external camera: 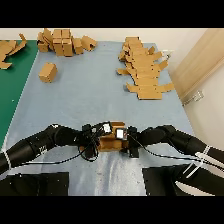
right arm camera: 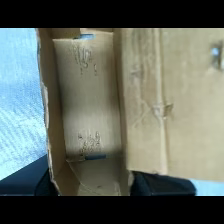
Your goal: Fold the box.
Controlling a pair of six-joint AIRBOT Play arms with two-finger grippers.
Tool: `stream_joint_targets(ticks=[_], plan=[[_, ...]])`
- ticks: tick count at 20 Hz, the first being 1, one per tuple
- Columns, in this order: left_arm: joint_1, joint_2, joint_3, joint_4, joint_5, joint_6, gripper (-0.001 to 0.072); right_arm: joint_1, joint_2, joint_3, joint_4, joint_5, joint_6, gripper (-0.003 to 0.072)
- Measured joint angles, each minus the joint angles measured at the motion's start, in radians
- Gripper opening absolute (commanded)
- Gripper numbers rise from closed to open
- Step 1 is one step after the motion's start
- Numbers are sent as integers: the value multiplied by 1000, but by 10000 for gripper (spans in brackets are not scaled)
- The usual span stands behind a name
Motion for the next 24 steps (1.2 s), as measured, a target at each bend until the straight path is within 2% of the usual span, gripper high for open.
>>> stream_joint_targets(ticks=[17, 18, 19, 20, 24], plan=[[-30, -24, 3, -39, 63, 66, 16, 0, 0, 0, 0, 0, -4, 516], [-31, -29, 3, -42, 61, 67, 85, 0, 0, 0, 0, 0, -4, 515], [-31, -32, 3, -46, 60, 68, 374, 0, 0, 0, 0, 0, -4, 515], [-31, -35, 3, -49, 59, 69, 501, 0, 0, 0, 0, 0, -4, 515], [-31, -40, 3, -73, 64, 69, 502, 0, 0, 0, 0, 0, -3, 515]])
